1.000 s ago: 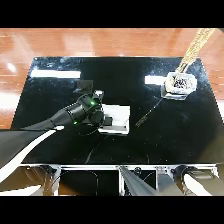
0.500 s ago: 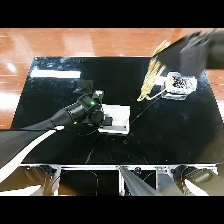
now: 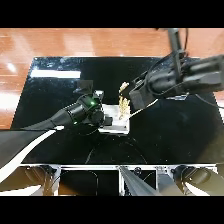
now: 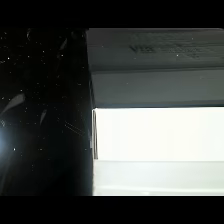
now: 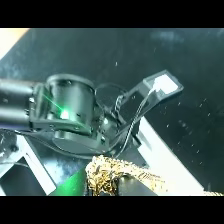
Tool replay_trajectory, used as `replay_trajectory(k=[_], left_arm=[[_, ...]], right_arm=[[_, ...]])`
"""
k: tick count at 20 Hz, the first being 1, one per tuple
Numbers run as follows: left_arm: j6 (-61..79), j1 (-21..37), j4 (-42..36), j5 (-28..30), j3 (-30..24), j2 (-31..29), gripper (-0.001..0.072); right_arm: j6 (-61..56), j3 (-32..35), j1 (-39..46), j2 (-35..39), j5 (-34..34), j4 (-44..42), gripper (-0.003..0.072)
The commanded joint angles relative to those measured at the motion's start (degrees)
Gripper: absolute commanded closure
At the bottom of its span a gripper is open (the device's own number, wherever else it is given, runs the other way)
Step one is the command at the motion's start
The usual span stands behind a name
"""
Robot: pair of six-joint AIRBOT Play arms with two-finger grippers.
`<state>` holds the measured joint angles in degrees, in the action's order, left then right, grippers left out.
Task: Fold the box and place the chain.
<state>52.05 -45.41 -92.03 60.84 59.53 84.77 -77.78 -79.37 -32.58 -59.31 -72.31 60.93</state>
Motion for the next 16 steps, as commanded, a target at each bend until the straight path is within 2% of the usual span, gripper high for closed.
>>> replay_trajectory(k=[1, 7, 8, 9, 10, 13, 16], left_arm=[[0.00, 0.00, 0.02, -0.02, 0.00, 0.00, 0.0691], [0.00, 0.00, 0.00, 0.00, 0.00, 0.00, 0.0691], [0.02, 0.00, 0.02, 0.00, 0.00, 0.00, 0.0691], [0.00, 0.00, 0.02, -0.02, 0.00, 0.00, 0.0690], [0.00, 0.00, 0.02, -0.07, 0.00, 0.00, 0.0691], [0.00, 0.00, 0.02, -0.02, 0.00, 0.00, 0.0691], [0.00, 0.00, 0.02, 0.00, 0.00, 0.00, 0.0691]], right_arm=[[-0.20, 4.70, -0.74, -1.33, 2.49, -0.37, 0.0661], [-0.22, 13.49, -0.72, -3.21, 4.02, 2.84, 0.0660], [-0.61, 14.23, -0.74, -3.23, 3.96, 3.52, 0.0586], [-1.81, 14.69, -0.74, -3.23, 3.96, 3.78, 0.0351], [-2.14, 14.95, -0.74, -3.23, 4.26, 4.22, 0.0236], [-2.95, 14.93, 0.35, -3.19, 4.81, 6.86, 0.0231], [-3.28, 14.93, 7.10, -2.64, 3.19, 7.91, 0.0232]])
